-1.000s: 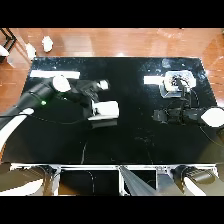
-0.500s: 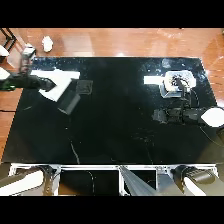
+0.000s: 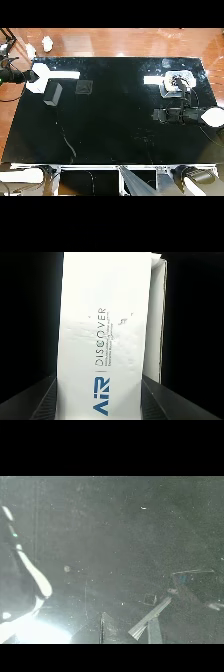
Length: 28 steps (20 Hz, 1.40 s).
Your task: Fold the box and place the chain.
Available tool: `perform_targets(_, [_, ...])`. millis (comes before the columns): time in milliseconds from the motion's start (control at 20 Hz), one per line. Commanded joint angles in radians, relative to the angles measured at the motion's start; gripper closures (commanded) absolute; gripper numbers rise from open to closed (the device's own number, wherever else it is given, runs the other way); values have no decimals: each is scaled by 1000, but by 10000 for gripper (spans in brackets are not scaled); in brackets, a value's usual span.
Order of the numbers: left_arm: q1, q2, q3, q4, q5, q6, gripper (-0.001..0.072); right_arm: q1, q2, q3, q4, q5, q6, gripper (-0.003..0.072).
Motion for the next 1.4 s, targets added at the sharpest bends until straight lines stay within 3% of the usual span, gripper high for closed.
perform_targets(0, [9, -73, 27, -4, -15, -29, 493, 0, -1, 0, 2, 0, 0, 666])
perform_targets(50, [8, -83, 27, -4, -10, -32, 423, 0, -1, 0, 2, 0, 0, 666])
perform_targets(100, [3, -87, 27, -3, -12, -32, 99, 0, -1, 0, 2, 0, 0, 666])
perform_targets(150, [0, -86, 30, 3, -12, -32, 64, 0, -1, 0, 2, -1, 0, 666])
perform_targets(450, [-35, -41, 152, 0, -126, -37, 63, 0, -1, 5, -5, -45, 0, 666])
perform_targets(600, [-73, 27, 216, 0, -169, -172, 67, -1, -1, 63, -98, -65, 4, 666])
perform_targets(650, [-94, 54, 223, 0, -194, -258, 149, -2, -1, 101, -152, -50, 24, 665])
perform_targets(750, [-148, 95, 222, 0, -298, -363, 570, -5, 0, 174, -262, 5, 91, 666])
perform_targets(800, [-183, 106, 222, 0, -382, -367, 695, -7, 2, 198, -316, 34, 133, 666])
perform_targets(900, [-274, 120, 203, 5, -509, -367, 696, -15, 17, 198, -385, 59, 200, 666])
perform_targets(950, [-324, 143, 161, 5, -513, -367, 696, -14, 21, 192, -428, 76, 234, 666])
perform_targets(1150, [-496, 373, -204, 4, -266, -368, 696, -14, 42, 114, -444, 82, 278, 666])
perform_targets(1250, [-525, 510, -409, 6, -164, -370, 695, -14, 43, 98, -452, 82, 278, 666])
perform_targets(1350, [-516, 618, -544, 8, -119, -372, 695, -14, 43, 98, -450, 55, 278, 665])
